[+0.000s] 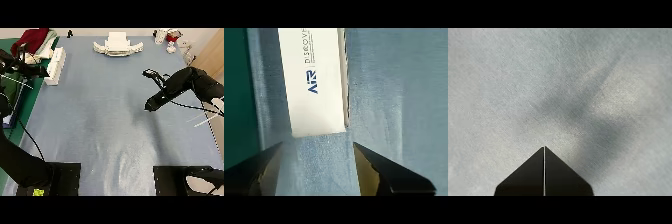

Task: Fold the box.

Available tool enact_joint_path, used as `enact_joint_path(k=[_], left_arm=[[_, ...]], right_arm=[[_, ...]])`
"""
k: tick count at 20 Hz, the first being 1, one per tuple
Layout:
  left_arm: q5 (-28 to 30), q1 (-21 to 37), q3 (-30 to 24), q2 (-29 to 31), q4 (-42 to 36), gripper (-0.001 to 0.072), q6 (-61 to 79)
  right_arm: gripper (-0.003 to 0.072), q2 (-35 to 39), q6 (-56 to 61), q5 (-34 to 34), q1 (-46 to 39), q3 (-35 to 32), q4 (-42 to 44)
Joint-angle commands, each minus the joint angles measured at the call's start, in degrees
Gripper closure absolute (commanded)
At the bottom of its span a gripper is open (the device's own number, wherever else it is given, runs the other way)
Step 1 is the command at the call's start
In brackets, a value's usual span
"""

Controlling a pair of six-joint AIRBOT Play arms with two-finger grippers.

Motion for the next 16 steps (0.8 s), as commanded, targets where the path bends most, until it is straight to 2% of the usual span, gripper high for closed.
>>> enact_joint_path(k=[1,3,4,5,6,9,13,16], left_arm=[[-7.8,-0.3,4.9,1.6,0.7,0.0013,-1.7],[-9.7,-0.8,5.5,3.2,-3.0,0.0022,-1.7],[-10.8,-1.0,5.5,3.8,-5.7,0.0218,-1.7],[-12.2,-1.5,5.5,4.3,-8.6,0.0481,-1.6],[-13.1,-1.9,5.5,4.6,-11.3,0.0703,-0.2],[-14.7,-4.2,5.5,5.2,-14.8,0.0699,1.4],[-17.0,-9.8,5.4,8.0,-12.7,0.0702,1.8],[-16.9,-14.8,2.4,12.6,-12.1,0.0704,2.4]], right_arm=[[0.0684,0.0,0.0,0.0,0.0,0.0,0.0],[0.0683,0.0,0.0,0.0,0.0,0.0,0.0],[0.0683,0.0,0.0,0.0,0.0,0.0,0.0],[0.0683,0.0,0.0,0.0,0.0,0.0,0.0],[0.0683,0.0,0.0,0.0,0.0,0.0,0.0],[0.0684,0.0,0.0,0.0,0.0,0.0,0.0],[0.0683,0.0,0.0,0.0,0.0,0.0,0.0],[0.0683,0.0,0.0,0.0,0.0,0.0,0.0]])
